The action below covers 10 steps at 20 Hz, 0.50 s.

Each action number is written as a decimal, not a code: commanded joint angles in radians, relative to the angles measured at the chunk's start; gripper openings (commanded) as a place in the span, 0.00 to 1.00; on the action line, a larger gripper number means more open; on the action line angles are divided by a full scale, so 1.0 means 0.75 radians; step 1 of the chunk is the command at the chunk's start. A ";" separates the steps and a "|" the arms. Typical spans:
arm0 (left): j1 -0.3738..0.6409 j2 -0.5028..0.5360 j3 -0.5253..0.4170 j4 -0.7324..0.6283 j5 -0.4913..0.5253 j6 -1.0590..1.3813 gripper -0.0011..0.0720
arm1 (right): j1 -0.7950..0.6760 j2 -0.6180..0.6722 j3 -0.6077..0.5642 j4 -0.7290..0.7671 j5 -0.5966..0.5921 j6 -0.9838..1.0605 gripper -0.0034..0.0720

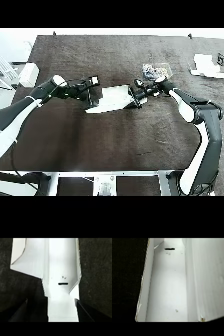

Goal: Fold the box and place the chain.

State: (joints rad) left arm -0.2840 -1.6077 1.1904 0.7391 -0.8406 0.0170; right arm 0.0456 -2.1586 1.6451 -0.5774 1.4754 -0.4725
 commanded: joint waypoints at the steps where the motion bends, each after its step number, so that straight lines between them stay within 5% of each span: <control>1: -0.022 -0.049 0.001 -0.022 0.018 0.025 0.96 | 0.002 0.001 0.002 0.000 0.001 0.001 0.43; 10: -0.078 -0.078 0.001 -0.021 0.128 0.051 0.91 | 0.002 0.001 0.002 0.001 0.001 0.001 0.43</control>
State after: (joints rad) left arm -0.3370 -1.6623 1.1904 0.7227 -0.7685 0.0540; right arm 0.0456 -2.1586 1.6451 -0.5774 1.4754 -0.4725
